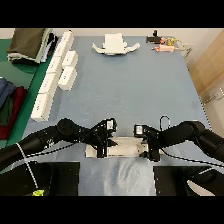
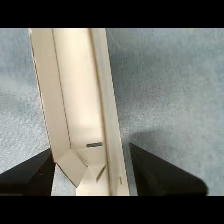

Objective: Fold the box.

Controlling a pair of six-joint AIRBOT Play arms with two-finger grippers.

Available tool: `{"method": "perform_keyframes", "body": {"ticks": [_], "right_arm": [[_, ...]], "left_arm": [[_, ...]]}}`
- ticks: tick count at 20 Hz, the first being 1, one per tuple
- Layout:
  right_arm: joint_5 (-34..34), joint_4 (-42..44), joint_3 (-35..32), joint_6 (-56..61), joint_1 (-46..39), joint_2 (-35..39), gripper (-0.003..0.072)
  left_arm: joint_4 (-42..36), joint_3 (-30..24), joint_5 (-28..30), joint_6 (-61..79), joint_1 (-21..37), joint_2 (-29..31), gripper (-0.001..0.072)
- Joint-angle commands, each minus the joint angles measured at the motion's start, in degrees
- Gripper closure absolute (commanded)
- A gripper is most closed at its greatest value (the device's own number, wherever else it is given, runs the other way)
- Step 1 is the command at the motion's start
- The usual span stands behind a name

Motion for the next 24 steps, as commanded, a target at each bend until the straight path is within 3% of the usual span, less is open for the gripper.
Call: {"method": "perform_keyframes", "body": {"ticks": [1,11,12,14,21,23,24], "right_arm": [[0.2,0.7,-0.3,-1.0,-0.2,-0.2,-0.002],[1.6,2.4,-1.4,-5.5,-0.2,-2.3,-0.0019],[1.7,2.5,-1.4,-5.6,-0.2,-2.2,-0.0002],[1.7,4.2,-1.6,-7.3,-0.2,-2.3,0.0105],[3.4,4.6,-3.0,-7.6,-0.2,-2.3,0.0094],[3.5,4.6,-3.1,-7.6,-0.2,-2.3,0.0018],[3.7,4.7,-3.4,-7.6,-0.2,-2.3,0.0018]], "left_arm": [[0.0,0.0,0.0,0.0,0.0,0.0,0.0695],[0.0,0.0,0.0,0.0,0.0,0.0,0.0695],[0.0,0.0,0.0,0.0,0.0,0.0,0.0695],[0.0,0.0,0.0,0.0,0.0,0.0,0.0695],[0.0,0.0,0.0,0.0,0.0,0.0,0.0695],[0.0,0.0,0.0,0.0,0.0,0.0,0.0695],[0.0,0.0,0.0,0.0,0.0,0.0,0.0695]]}}
